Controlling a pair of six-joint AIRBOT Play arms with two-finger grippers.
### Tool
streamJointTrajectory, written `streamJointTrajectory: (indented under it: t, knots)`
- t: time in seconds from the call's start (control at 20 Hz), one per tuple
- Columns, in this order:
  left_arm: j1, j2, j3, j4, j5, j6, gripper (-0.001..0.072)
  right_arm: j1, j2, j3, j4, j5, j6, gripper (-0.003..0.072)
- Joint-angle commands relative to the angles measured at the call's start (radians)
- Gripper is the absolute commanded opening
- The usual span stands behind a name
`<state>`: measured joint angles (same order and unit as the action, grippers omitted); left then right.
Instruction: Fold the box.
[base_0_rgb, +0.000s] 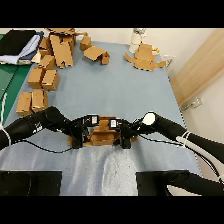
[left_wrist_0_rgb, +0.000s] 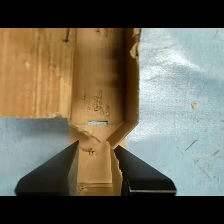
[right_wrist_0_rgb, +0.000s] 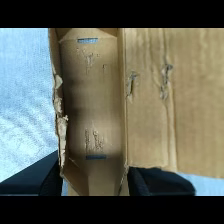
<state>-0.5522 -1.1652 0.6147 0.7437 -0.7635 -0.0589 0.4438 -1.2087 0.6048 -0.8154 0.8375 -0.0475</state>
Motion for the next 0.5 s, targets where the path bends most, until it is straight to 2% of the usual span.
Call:
streamJointTrajectory:
  t: [0.0,0.2,0.25,0.3,0.35,0.45]
  knots:
    - [-0.037,0.0,0.0,-0.007,0.005,-0.01,0.028,0.0,0.001,0.0,0.0,0.0,0.0,0.0457]
    - [-0.055,0.0,0.0,-0.016,0.034,-0.01,0.0278,0.0,0.001,0.0,0.0,0.0,0.0,0.0457]
    - [-0.058,0.0,0.0,-0.022,0.047,-0.01,0.0252,0.0,0.001,0.0,0.0,0.0,0.0,0.0457]
    - [-0.059,0.0,0.0,-0.023,0.05,-0.008,0.0051,0.0,0.001,0.0,0.0,0.0,0.0,0.0457]
    - [-0.06,0.0,0.0,-0.023,0.051,-0.008,0.002,0.0,0.001,0.0,0.0,0.0,0.0,0.0457]
    - [-0.059,0.0,0.0,-0.018,0.056,-0.008,0.002,0.0,0.001,0.0,0.0,0.0,0.001,0.0457]
